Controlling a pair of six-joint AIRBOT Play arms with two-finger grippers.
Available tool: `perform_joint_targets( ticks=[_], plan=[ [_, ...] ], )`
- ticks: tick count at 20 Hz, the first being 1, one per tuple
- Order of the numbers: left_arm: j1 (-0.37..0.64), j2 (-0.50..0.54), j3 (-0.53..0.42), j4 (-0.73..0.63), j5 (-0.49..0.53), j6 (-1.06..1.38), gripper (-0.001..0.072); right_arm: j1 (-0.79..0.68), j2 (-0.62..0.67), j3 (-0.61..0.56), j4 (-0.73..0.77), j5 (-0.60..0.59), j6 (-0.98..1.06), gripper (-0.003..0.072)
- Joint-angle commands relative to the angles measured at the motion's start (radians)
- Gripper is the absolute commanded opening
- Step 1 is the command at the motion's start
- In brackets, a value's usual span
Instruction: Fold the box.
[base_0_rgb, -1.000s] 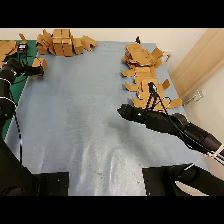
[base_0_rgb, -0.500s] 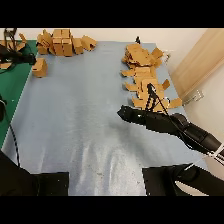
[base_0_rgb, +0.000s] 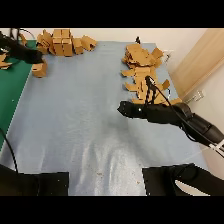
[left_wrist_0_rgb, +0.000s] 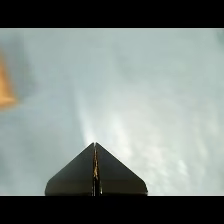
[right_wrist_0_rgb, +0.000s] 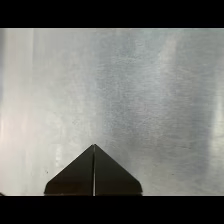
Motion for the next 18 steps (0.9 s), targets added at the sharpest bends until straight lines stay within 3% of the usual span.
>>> perform_joint_targets(
  ticks=[1,5,8,12,18],
  plan=[
    [-0.111,0.16,-0.262,-0.043,-0.049,0.001,0.0004,-0.013,-0.056,0.138,-0.074,-0.19,-0.002,0.0002],
    [-0.261,0.456,-0.702,-0.046,0.146,-0.042,0.0004,-0.01,-0.14,0.253,-0.083,-0.329,-0.069,0.0002],
    [-0.37,0.628,-0.907,-0.044,0.216,-0.084,0.0005,-0.002,-0.189,0.257,-0.082,-0.383,-0.119,0.0002],
    [-0.465,0.675,-0.994,-0.042,0.213,-0.175,0.0006,0.01,-0.257,0.257,-0.073,-0.389,-0.194,0.0002],
    [-0.543,0.675,-1.037,-0.024,0.212,-0.244,0.001,0.01,-0.269,0.257,-0.063,-0.408,-0.2,0.0003]
  ],
)
